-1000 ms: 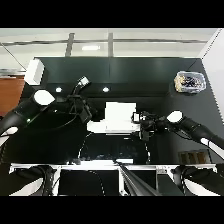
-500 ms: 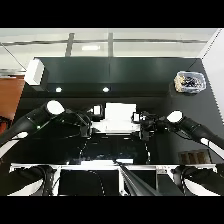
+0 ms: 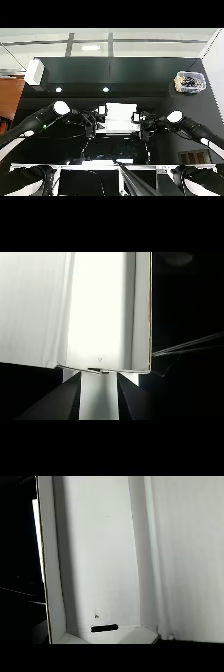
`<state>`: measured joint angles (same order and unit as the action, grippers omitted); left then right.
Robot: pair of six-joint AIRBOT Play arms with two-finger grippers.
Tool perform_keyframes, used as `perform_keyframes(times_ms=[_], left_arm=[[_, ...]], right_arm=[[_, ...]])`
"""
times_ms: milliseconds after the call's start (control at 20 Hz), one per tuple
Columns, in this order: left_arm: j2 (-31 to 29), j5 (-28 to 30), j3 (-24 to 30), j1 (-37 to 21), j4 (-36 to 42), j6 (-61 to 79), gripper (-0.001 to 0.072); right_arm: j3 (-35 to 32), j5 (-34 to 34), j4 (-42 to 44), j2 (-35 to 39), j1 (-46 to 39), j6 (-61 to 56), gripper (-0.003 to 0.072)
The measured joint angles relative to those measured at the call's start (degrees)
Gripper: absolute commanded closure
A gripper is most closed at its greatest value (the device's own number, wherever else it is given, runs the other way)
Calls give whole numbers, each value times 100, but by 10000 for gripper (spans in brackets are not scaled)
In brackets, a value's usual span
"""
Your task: Fold the box and place the chain.
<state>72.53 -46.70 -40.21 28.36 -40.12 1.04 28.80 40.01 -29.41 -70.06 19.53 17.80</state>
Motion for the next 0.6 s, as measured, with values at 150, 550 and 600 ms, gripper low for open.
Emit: perform_keyframes(times_ms=[150,550,600], left_arm=[[31,-17,0,9,214,-15,556],[424,2,-2,122,1027,201,573],[448,26,-2,144,1047,223,573]], right_arm=[[0,0,2,0,0,0,206],[0,-2,0,0,0,13,206],[0,-2,0,0,0,11,206]])
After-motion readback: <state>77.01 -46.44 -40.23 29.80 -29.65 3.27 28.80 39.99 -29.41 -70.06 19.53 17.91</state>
